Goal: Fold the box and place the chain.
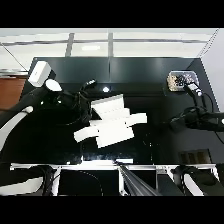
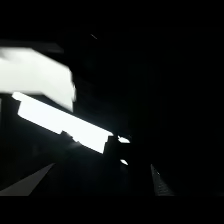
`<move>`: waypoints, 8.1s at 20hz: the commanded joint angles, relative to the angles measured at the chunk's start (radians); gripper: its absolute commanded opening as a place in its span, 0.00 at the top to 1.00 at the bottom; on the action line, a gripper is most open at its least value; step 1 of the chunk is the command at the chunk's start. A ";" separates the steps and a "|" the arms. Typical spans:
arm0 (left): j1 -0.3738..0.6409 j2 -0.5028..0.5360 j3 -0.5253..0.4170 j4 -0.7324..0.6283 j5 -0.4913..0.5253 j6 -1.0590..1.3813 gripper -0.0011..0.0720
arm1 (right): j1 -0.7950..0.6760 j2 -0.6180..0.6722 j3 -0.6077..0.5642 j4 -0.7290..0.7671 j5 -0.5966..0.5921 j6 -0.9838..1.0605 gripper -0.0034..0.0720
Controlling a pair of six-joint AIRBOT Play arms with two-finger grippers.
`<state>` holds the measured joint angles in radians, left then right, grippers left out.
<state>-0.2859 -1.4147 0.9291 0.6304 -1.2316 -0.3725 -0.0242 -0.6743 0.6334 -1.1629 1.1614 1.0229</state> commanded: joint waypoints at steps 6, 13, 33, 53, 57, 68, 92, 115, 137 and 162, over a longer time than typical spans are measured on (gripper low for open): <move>-0.163 0.179 -0.226 0.014 0.369 0.384 0.95 | -0.029 0.000 0.031 -0.146 -0.038 0.005 0.01; -0.240 0.137 -0.258 0.009 0.541 0.426 0.95 | 0.068 -0.003 0.014 -0.127 -0.081 -0.007 0.01; -0.251 0.113 -0.261 0.017 0.442 0.455 0.95 | 0.517 -0.126 -0.249 0.216 -0.316 -0.666 0.01; -0.251 0.113 -0.261 0.046 0.468 0.455 0.95 | 0.630 -0.311 -0.204 0.469 -0.494 -0.926 0.01; -0.251 0.113 -0.261 0.045 0.469 0.456 0.95 | 0.522 -0.267 -0.143 0.449 -0.423 -0.903 0.01; -0.263 0.113 -0.261 0.046 0.473 0.456 0.95 | 0.492 -0.303 -0.144 0.465 -0.435 -0.921 0.01; -0.262 0.114 -0.261 0.045 0.494 0.451 0.95 | 0.529 -0.459 -0.221 0.709 -0.519 -1.331 0.02; -0.261 0.119 -0.260 0.043 0.486 0.443 0.70 | 0.531 -0.470 -0.213 0.634 -0.529 -1.251 0.42; -0.288 0.531 -0.471 -0.203 0.711 -0.434 0.94 | 0.531 -0.470 -0.213 0.634 -0.529 -1.251 0.42; -0.232 0.231 -0.270 0.213 0.505 -0.256 0.95 | 0.531 -0.470 -0.213 0.634 -0.529 -1.251 0.42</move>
<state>-0.5491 -1.1900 0.5995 0.6884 -0.6518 -0.5728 0.5068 -1.1435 0.4206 -0.5301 0.6338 -0.2302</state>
